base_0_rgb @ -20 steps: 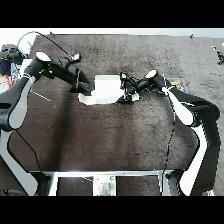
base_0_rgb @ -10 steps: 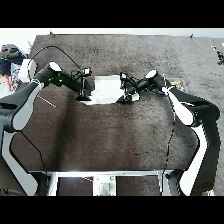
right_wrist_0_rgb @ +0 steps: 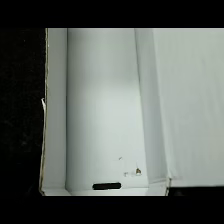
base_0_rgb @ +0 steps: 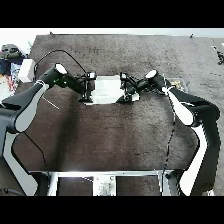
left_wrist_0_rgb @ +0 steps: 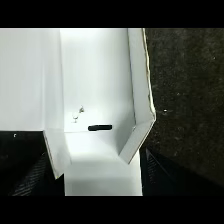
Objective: Fold the box and place the chain.
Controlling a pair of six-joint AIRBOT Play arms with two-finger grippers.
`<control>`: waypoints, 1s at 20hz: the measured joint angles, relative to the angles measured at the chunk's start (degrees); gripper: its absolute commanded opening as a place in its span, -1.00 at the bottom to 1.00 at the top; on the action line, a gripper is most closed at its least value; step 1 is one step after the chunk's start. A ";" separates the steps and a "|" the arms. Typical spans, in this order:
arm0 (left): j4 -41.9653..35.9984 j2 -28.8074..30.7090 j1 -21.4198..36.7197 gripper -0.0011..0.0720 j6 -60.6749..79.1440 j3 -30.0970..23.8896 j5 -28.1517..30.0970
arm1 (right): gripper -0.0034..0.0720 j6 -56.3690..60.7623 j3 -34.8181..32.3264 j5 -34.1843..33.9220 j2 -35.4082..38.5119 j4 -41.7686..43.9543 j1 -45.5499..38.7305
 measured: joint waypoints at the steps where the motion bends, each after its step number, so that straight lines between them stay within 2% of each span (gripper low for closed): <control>1: 0.04 0.00 -0.31 0.84 -0.37 0.00 -0.02 | 0.18 0.00 0.00 0.02 0.00 0.00 0.00; 3: 0.33 0.02 -0.72 0.84 -0.90 0.00 -0.04 | 0.18 0.00 0.00 0.00 0.00 0.00 0.00; 4: 0.46 0.00 -0.72 0.73 -1.22 0.00 -0.02 | 0.18 0.00 0.00 0.00 0.00 0.00 0.00; 7: 0.70 0.02 -1.01 -0.03 -1.55 0.00 -0.07 | 0.18 0.00 0.00 0.00 0.00 0.00 0.00; 8: 0.70 0.02 -1.01 -0.22 -1.70 0.00 -0.42 | 0.18 0.02 0.00 0.00 0.00 0.00 0.00; 10: 0.76 0.02 -0.96 -0.23 -1.79 0.00 -0.92 | 0.18 0.04 0.00 0.00 0.00 0.00 0.00; 11: 0.74 0.00 -1.01 -0.42 -1.84 0.00 -0.92 | 0.18 0.04 0.00 0.00 0.00 0.00 0.00; 12: 0.66 0.00 -1.03 -0.85 -1.88 0.00 -1.07 | 0.18 0.02 0.00 0.00 0.00 0.00 0.00; 20: -0.11 0.00 -1.03 -0.86 -1.77 0.00 -1.38 | 0.18 0.00 0.00 0.00 0.00 0.00 0.00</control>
